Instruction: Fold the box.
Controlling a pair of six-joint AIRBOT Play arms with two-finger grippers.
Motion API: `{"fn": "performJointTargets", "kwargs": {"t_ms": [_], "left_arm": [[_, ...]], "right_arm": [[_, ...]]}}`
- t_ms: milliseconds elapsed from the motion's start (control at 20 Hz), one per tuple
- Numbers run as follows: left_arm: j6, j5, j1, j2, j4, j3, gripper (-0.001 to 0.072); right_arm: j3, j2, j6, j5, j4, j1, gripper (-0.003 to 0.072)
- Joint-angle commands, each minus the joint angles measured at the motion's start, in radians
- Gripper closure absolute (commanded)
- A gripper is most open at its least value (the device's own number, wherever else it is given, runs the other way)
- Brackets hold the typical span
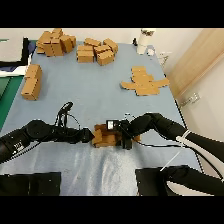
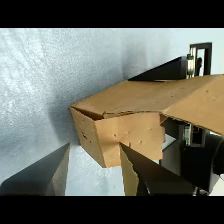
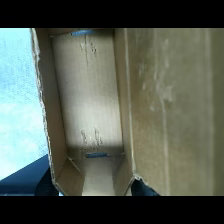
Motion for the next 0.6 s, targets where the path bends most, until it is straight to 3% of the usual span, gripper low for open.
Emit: {"fn": "performJointTargets", "kwargs": {"t_ms": [0,300,550], "left_arm": [[0.001,0.000,0.000,0.000,-0.019,0.003,0.0220],[-0.008,0.061,0.002,-0.006,-0.046,0.003,0.0220],[-0.015,0.009,-0.023,-0.051,-0.015,0.021,0.0220]], "right_arm": [[0.000,0.000,0.000,0.000,0.000,0.000,0.0162],[0.000,0.000,0.000,0.000,0.000,0.000,0.0163],[0.000,0.000,0.000,0.000,0.000,0.000,0.0162]]}}
